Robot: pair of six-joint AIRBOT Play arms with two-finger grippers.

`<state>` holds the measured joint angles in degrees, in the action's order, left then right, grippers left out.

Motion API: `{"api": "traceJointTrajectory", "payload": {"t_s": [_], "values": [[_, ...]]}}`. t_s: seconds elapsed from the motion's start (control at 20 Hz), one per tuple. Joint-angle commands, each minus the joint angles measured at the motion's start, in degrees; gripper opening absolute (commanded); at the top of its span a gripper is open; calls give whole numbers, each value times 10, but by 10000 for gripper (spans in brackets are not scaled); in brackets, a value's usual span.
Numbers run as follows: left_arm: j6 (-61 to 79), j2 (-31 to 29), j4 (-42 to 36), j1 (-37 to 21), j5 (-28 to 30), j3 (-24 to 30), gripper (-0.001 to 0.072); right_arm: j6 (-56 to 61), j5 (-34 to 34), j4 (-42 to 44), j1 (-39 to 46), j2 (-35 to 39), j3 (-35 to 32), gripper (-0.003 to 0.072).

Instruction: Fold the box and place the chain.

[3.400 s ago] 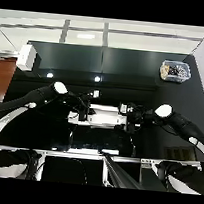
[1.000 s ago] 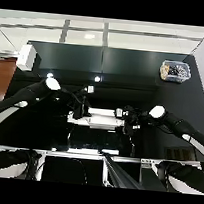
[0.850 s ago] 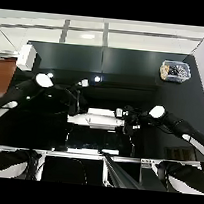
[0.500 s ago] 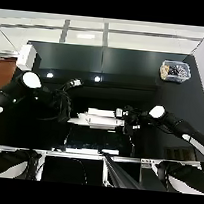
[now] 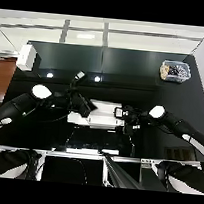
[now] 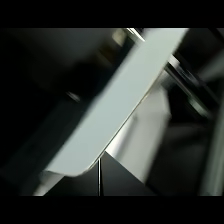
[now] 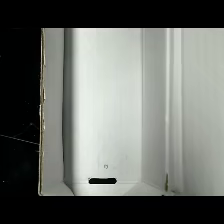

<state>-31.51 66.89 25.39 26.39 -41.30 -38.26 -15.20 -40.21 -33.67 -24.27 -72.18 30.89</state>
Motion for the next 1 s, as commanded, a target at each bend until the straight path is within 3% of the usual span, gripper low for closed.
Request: {"api": "traceJointTrajectory", "payload": {"t_s": [0.0,0.3,0.65,0.8,0.95], "values": [[-3,22,1,6,131,2,22,0,0,0,0,0,0,319],[-3,87,3,5,32,2,22,0,0,0,0,0,0,319],[-2,87,21,-13,-48,-13,21,0,0,0,0,0,0,320],[-36,44,75,-49,-57,-37,20,0,0,0,0,0,0,319],[-107,-48,102,-92,-70,-36,20,0,0,0,0,0,0,319]]}}
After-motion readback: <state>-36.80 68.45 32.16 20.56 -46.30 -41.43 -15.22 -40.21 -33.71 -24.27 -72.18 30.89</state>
